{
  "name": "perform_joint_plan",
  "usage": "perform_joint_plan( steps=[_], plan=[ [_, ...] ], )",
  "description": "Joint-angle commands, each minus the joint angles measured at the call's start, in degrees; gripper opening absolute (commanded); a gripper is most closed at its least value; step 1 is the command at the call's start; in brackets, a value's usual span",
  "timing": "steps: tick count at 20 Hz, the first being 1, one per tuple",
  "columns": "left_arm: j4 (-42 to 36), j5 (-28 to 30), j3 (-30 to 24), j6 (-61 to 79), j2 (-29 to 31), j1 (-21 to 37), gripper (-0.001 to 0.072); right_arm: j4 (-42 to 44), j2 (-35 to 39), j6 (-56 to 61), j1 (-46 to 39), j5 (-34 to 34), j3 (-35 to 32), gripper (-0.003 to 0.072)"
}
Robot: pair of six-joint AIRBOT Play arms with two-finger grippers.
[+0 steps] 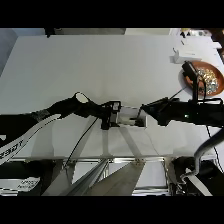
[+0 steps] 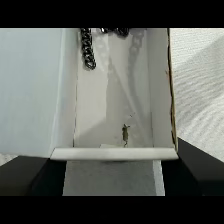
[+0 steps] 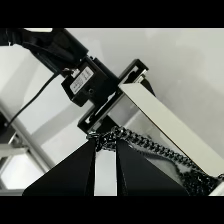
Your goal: Fold the box and place the chain.
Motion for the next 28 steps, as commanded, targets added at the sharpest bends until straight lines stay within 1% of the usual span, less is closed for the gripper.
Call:
perform_joint_plan(
  steps=[1, 3, 5, 9, 11, 12, 13, 16, 18, 19, 21, 23, 24, 26, 27, 28],
  plan=[
    [0.02, 0.0, 0.02, 0.0, 0.02, 0.02, 0.0363, -2.78, 1.03, 0.04, 0.0, 0.55, 0.04, 0.0016],
    [0.02, 0.02, 0.02, 0.02, 0.02, 0.02, 0.0363, -6.05, 0.92, 0.48, 0.0, 2.51, -0.46, 0.0017],
    [0.02, 0.02, 0.02, 0.02, 0.02, 0.02, 0.0363, -6.27, 0.85, 0.44, 0.0, 2.19, -3.39, 0.0017],
    [0.02, 0.02, 0.02, 0.0, 0.02, 0.02, 0.0363, -6.27, -0.96, 0.42, 0.0, -3.32, -11.89, 0.0017],
    [0.02, 0.02, 0.02, 0.02, 0.02, 0.02, 0.0363, -6.25, -2.84, 0.35, 0.0, -3.45, -13.77, 0.0019],
    [0.02, 0.02, 0.02, 0.02, 0.02, 0.02, 0.0363, -6.27, -3.89, 0.33, 0.0, -3.41, -14.05, 0.0032],
    [0.02, 0.02, 0.02, 0.02, 0.02, 0.02, 0.0363, -6.27, -4.85, 0.15, 0.0, -3.43, -14.05, 0.0102],
    [0.02, 0.02, 0.02, 0.02, 0.02, 0.02, 0.0363, -5.97, -6.1, 0.17, 0.0, -3.13, -14.03, 0.0199],
    [0.02, 0.02, 0.02, 0.02, 0.02, 0.02, 0.0363, -5.84, -6.1, 0.17, -0.07, -1.51, -13.25, 0.0203],
    [0.02, 0.02, 0.02, 0.0, 0.02, 0.02, 0.0363, -6.14, -6.1, 0.17, -0.28, 0.04, -11.8, 0.0203],
    [0.02, 0.02, 0.02, 0.02, 0.02, 0.02, 0.0363, -6.49, -6.1, 0.17, -2.49, 3.02, -7.34, 0.0203],
    [0.02, 0.02, 0.02, 0.02, 0.02, 0.02, 0.0363, -8.17, -6.1, 0.26, -7.02, 5.53, -1.73, 0.02],
    [0.02, 0.02, 0.02, 0.02, 0.02, 0.02, 0.0363, -9.4, -6.1, 1.25, -9.07, 5.75, 0.24, 0.0199],
    [0.02, 0.0, 0.02, 0.0, 0.02, 0.02, 0.0363, -12.24, -6.21, 3.78, -12.7, 3.74, 1.25, 0.0201],
    [0.02, 0.02, 0.02, 0.02, 0.02, 0.02, 0.0363, -15.98, -6.93, 6.8, -13.55, 2.16, 1.22, 0.0259],
    [0.02, 0.02, 0.02, 0.02, 0.02, 0.02, 0.0363, -20.5, -8.13, 9.99, -13.55, 1.03, 1.18, 0.0387]
  ],
)
